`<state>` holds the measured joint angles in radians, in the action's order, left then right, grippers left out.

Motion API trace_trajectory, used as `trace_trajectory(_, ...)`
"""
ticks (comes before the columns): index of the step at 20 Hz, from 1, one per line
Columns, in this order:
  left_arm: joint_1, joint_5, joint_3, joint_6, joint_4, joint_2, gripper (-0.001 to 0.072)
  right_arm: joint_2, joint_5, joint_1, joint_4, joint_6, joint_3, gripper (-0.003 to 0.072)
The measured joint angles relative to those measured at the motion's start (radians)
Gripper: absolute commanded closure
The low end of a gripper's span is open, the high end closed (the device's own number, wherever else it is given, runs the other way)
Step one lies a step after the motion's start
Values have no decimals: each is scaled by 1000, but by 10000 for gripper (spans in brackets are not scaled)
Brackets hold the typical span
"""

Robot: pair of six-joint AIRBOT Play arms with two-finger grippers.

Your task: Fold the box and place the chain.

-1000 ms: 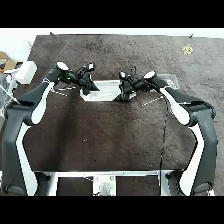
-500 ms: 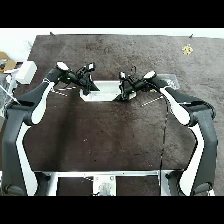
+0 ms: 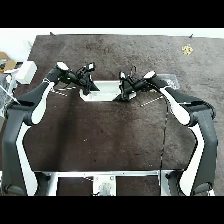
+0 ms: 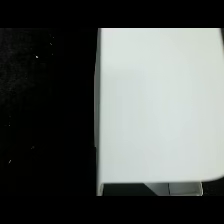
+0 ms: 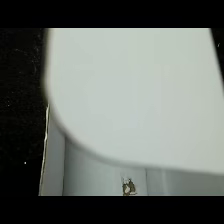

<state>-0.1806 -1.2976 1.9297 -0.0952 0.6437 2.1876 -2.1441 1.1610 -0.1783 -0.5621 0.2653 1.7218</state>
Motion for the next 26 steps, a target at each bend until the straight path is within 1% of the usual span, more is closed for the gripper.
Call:
trace_trajectory(20,0,0,0,1,-1,0,694,0,-5,1,0,0,0,241)
trace_trajectory(21,0,0,0,0,-1,0,535,0,-5,1,0,0,0,240)
trace_trajectory(22,0,-1,0,1,8,1,403,0,-14,0,3,-2,0,240)
trace_trajectory(23,0,-5,-1,3,6,2,416,0,-15,0,3,-3,0,240)
trace_trajectory(26,1,-12,1,3,-10,-4,415,0,-14,0,3,-3,0,241)
